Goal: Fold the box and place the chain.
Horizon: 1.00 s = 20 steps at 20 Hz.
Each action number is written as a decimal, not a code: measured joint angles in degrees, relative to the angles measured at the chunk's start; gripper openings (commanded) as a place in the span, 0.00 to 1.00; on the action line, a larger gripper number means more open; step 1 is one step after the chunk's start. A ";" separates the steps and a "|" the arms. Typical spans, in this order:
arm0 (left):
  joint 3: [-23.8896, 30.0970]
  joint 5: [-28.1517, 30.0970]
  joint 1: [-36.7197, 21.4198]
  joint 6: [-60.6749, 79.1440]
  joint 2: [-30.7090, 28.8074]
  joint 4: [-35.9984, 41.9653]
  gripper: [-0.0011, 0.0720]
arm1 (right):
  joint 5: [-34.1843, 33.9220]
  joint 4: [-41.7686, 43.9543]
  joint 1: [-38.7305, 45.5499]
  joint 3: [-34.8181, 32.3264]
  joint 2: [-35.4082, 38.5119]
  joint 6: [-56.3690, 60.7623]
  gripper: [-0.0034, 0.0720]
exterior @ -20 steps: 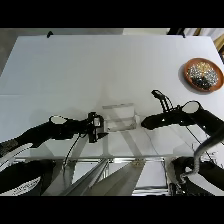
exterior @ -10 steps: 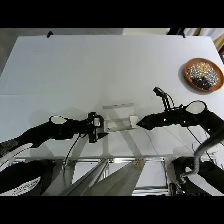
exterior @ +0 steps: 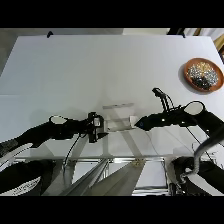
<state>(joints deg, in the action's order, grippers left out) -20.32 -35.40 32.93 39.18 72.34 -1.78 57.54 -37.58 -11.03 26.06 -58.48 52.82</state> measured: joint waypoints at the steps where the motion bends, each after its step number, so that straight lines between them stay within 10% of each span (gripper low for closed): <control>1: 0.00 -0.02 0.00 -0.02 0.00 0.02 0.20 | -0.76 -0.48 -0.76 0.17 0.00 0.85 0.69; 20: 0.00 0.02 0.00 -0.09 0.02 0.07 0.20 | -4.63 -27.58 -17.20 13.25 -7.65 35.80 0.69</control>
<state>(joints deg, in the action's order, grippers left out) -20.32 -35.38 32.93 39.09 72.36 -1.72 52.90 -65.17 -28.23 39.31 -66.13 88.62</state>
